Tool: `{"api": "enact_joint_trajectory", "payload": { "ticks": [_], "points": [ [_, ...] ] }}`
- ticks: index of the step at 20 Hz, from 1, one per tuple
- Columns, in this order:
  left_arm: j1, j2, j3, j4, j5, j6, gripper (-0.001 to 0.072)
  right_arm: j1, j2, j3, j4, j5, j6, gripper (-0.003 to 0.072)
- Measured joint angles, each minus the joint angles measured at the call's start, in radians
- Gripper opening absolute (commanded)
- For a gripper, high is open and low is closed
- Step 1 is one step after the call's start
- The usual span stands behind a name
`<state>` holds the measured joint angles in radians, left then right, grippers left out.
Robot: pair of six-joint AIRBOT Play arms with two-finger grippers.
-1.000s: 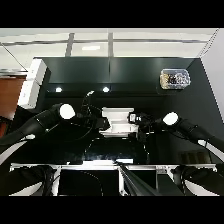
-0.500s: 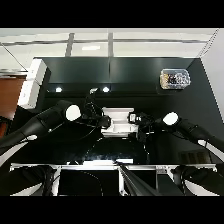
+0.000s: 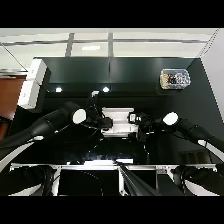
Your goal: Fold the box and place the chain.
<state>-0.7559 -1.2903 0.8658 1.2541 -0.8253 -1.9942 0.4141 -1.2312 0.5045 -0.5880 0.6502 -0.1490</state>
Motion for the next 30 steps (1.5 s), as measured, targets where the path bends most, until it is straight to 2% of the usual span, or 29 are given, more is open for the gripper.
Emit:
{"api": "enact_joint_trajectory", "payload": {
  "ticks": [8, 9, 10, 19, 30],
  "points": [
    [-0.055, -0.109, 0.119, 0.111, -0.115, -0.109, 0.044, 0.0, 0.0, 0.0, 0.0, 0.0, 0.0, 0.0484],
    [-0.057, -0.115, 0.127, 0.118, -0.126, -0.119, 0.0385, 0.0, 0.0, 0.0, 0.0, 0.0, 0.0, 0.0484],
    [-0.059, -0.119, 0.131, 0.131, -0.136, -0.132, 0.036, 0.0, 0.0, 0.0, 0.0, 0.0, 0.0, 0.0485],
    [-0.05, -0.133, 0.144, 0.213, -0.197, -0.243, 0.0359, 0.0, 0.0, 0.0, 0.0, 0.0, 0.0, 0.0485],
    [-0.05, -0.161, 0.146, 0.187, -0.205, -0.29, 0.0352, 0.0, 0.0, 0.0, 0.0, 0.0, 0.0, 0.0485]
  ]
}}
